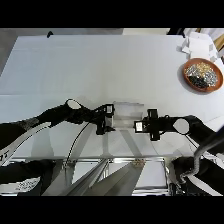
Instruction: Fold the box and place the chain.
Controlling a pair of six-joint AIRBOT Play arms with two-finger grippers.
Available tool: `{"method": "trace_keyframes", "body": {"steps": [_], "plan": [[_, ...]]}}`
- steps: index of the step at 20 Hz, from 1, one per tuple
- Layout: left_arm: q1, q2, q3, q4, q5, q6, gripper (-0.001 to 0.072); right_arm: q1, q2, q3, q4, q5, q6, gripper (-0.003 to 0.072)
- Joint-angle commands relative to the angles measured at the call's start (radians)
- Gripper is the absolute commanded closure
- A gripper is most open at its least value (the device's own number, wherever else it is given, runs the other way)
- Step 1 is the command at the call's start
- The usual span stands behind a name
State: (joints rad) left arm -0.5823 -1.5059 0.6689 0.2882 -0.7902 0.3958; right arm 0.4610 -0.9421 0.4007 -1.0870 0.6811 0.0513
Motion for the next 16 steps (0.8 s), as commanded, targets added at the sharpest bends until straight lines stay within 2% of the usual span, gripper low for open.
{"method": "trace_keyframes", "body": {"steps": [1,4,7,9,13,16], "plan": [[0.001,0.001,0.000,0.000,0.000,0.000,0.0574,0.001,-0.094,0.090,0.040,0.103,0.001,0.0533],[0.001,0.001,0.000,0.000,0.000,0.000,0.0574,0.001,-0.154,0.132,0.063,0.118,0.000,0.0533],[0.001,0.001,0.000,0.000,0.000,0.000,0.0574,0.001,-0.156,0.132,0.063,0.114,0.000,0.0540],[0.001,0.001,0.000,0.000,0.000,0.000,0.0574,0.001,-0.156,0.132,0.059,0.106,0.000,0.0667],[0.001,0.001,0.000,0.000,0.000,0.000,0.0574,-0.002,-0.134,0.132,-0.020,0.132,0.001,0.0667],[0.001,0.001,0.000,0.000,0.000,0.000,0.0574,-0.021,-0.111,0.132,-0.014,0.143,0.001,0.0667]]}}
